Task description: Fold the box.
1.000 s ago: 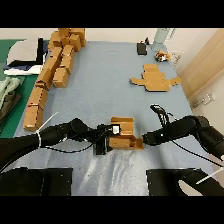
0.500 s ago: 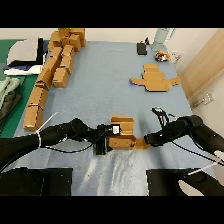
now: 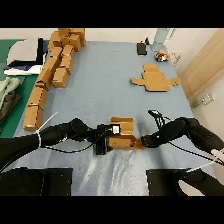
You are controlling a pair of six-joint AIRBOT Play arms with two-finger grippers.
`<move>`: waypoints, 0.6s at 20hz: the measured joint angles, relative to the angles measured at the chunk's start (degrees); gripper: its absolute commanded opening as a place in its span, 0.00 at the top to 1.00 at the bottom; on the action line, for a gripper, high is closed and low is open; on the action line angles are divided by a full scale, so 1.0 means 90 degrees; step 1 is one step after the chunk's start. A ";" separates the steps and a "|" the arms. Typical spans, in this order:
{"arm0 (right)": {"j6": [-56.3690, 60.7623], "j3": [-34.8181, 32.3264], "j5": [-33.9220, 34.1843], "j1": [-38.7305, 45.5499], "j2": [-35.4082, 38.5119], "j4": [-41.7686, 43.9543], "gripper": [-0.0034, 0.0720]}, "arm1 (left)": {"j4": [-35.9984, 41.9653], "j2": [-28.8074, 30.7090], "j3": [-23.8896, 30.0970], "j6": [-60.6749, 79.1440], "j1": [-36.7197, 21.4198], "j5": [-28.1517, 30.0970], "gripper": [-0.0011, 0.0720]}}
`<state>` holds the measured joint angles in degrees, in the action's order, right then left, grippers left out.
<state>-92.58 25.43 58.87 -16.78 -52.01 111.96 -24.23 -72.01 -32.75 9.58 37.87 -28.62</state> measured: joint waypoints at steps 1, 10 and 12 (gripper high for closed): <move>-0.0070 -0.0007 0.0000 0.0000 0.0012 0.0126 0.95 | 0.0000 0.0000 0.0000 -0.0002 -0.0002 0.0000 0.16; -0.0284 -0.0019 0.0015 0.0000 0.0580 0.0634 0.95 | 0.0002 0.0000 0.0000 0.0000 0.0000 -0.0012 0.16; -0.0282 -0.0019 0.0056 0.0000 0.0678 0.0653 0.95 | 0.0002 0.0000 0.0000 0.0000 0.0000 -0.0012 0.16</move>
<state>-95.11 25.26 59.37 -16.78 -45.91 117.84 -24.21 -72.01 -32.75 9.58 37.87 -28.73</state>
